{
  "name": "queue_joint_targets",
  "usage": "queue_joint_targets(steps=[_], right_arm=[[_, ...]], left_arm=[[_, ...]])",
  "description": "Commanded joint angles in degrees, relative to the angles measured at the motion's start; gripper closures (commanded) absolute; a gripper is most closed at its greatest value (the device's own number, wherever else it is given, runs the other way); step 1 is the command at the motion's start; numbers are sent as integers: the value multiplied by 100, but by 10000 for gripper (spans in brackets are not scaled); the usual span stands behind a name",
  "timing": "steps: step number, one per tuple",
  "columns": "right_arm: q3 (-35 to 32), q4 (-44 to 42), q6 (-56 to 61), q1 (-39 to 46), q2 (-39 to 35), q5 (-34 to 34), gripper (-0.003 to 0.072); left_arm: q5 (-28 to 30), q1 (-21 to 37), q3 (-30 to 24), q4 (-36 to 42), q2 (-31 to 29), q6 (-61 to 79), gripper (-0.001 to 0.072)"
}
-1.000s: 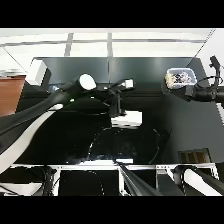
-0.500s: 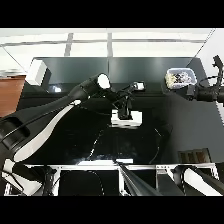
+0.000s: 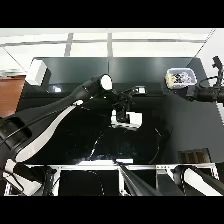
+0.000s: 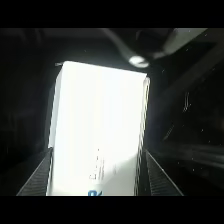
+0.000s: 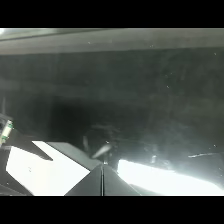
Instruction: Fold the box and place the chain.
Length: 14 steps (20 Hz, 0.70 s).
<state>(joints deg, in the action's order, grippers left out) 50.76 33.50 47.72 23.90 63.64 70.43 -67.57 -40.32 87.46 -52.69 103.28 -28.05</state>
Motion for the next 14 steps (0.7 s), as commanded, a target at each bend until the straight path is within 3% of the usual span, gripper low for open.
queue_joint_targets(steps=[1, 7, 8, 9, 10, 11, 14], right_arm=[[4, 105, 2, 0, -2, -20, 669], [7, 105, 2, -4, -2, -13, 669], [4, 105, 2, -11, -2, -13, 669], [7, 105, 2, -11, -2, -13, 669], [4, 105, 2, -9, -2, -13, 669], [7, 105, 2, -9, -2, 0, 668], [7, 105, 2, -9, -2, 15, 669]], left_arm=[[-50, -131, 144, -625, 4, -400, 5], [-2, -520, 144, -1276, 175, -621, 33], [59, -533, 153, -1344, 164, -811, 112], [37, -514, 205, -1482, 149, -1027, 262], [-57, -468, 293, -1626, 136, -1215, 298], [-186, -378, 428, -1792, 107, -1443, 391], [-612, 131, 640, -2354, -210, -2509, 422]])
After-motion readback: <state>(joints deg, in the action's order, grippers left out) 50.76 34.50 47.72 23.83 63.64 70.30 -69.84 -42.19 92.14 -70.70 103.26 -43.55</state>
